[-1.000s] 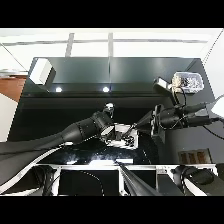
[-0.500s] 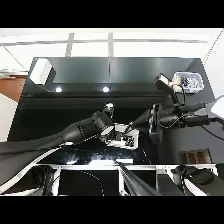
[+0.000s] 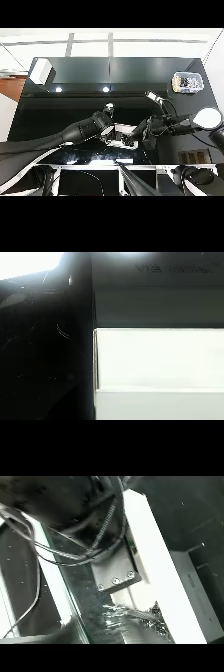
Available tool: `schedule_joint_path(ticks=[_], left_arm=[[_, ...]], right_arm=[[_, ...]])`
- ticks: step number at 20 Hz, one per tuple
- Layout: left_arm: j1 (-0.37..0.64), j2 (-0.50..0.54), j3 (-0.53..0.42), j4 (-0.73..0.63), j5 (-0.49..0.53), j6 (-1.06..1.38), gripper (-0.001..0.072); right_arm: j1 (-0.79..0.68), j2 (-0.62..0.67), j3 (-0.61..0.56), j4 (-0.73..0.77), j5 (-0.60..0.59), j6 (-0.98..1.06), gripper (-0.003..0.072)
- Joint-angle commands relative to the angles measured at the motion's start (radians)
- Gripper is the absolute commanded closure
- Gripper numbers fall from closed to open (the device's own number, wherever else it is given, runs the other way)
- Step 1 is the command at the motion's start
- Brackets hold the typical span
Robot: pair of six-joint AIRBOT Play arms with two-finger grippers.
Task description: Fold the box and place the chain.
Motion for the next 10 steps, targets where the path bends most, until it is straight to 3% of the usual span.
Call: schedule_joint_path(ticks=[1, 6, 10], left_arm=[[0.001, 0.0, -0.001, 0.001, 0.006, 0.019, 0.0675], [0.001, 0.0, 0.0, 0.004, 0.005, 0.006, 0.0676], [0.001, 0.0, 0.0, 0.031, 0.01, -0.106, 0.0677]], right_arm=[[0.01, 0.001, -0.023, -0.057, -0.02, 0.033, 0.011], [-0.073, 0.008, 0.043, -0.264, 0.09, 0.077, 0.0103], [-0.228, 0.034, 0.044, -0.217, 0.116, 0.102, 0.0104]])
